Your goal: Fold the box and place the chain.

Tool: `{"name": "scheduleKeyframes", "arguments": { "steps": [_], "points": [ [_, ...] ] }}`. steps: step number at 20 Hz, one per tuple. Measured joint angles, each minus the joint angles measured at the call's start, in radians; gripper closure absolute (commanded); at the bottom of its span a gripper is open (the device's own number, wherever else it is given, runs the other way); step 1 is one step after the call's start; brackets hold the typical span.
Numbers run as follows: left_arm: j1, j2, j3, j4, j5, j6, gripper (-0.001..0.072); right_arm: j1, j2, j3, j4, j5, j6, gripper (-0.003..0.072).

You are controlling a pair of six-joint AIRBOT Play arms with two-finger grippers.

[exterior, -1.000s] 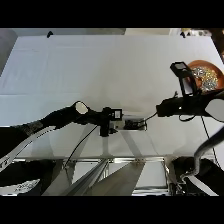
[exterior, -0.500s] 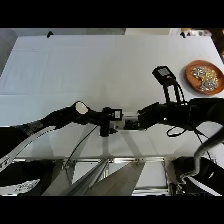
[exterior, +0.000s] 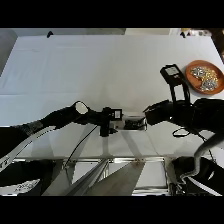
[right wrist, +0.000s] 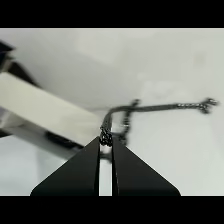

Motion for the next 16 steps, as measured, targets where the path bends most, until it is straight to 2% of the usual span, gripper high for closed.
{"name": "scheduleKeyframes", "arguments": {
  "steps": [5,9,12,16],
  "points": [
    [0.0,0.0,0.0,0.0,0.0,0.0,0.0659,0.001,0.041,0.0,-0.116,0.161,0.043,0.0666],
    [0.0,0.0,0.0,0.0,0.0,0.0,0.0659,0.002,0.066,0.0,-0.096,0.254,0.046,0.0666],
    [0.0,0.0,0.0,0.0,0.0,0.0,0.0659,0.002,0.064,0.0,0.023,0.231,0.022,0.0665],
    [0.0,0.0,0.0,0.0,0.0,0.0,0.0659,0.002,0.022,0.0,0.17,0.106,-0.026,0.0665]
  ]
}}
